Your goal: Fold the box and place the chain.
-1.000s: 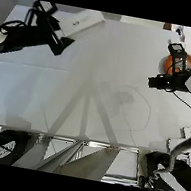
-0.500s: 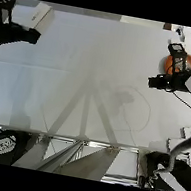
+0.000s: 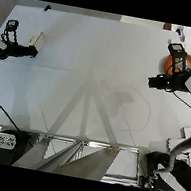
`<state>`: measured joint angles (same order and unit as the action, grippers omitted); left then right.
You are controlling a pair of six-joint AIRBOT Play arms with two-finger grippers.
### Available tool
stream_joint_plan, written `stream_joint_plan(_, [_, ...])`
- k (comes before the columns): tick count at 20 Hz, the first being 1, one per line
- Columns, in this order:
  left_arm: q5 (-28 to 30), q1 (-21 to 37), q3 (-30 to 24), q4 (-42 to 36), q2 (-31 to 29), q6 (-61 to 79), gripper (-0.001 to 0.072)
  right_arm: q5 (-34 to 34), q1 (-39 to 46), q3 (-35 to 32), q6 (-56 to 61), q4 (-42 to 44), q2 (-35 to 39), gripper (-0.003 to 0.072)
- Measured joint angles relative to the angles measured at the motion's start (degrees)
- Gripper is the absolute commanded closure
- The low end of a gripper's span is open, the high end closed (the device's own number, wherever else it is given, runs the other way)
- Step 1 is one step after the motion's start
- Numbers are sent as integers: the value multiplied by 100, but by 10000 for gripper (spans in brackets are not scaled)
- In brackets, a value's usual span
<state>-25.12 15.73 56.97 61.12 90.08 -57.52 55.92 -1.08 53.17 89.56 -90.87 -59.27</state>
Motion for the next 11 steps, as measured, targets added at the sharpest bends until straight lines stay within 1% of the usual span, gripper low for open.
stream_joint_plan(2, [9,11,0,87,136,-17,61,2,0,0,0,-2,0,672])
stream_joint_plan(3, [2,17,-2,201,175,-33,8,0,0,0,0,-2,0,672])
stream_joint_plan(7, [-144,20,-2,446,83,-13,-1,0,0,0,0,-2,0,672])
stream_joint_plan(11, [-511,20,-2,533,-369,37,3,0,0,0,0,-2,0,672])
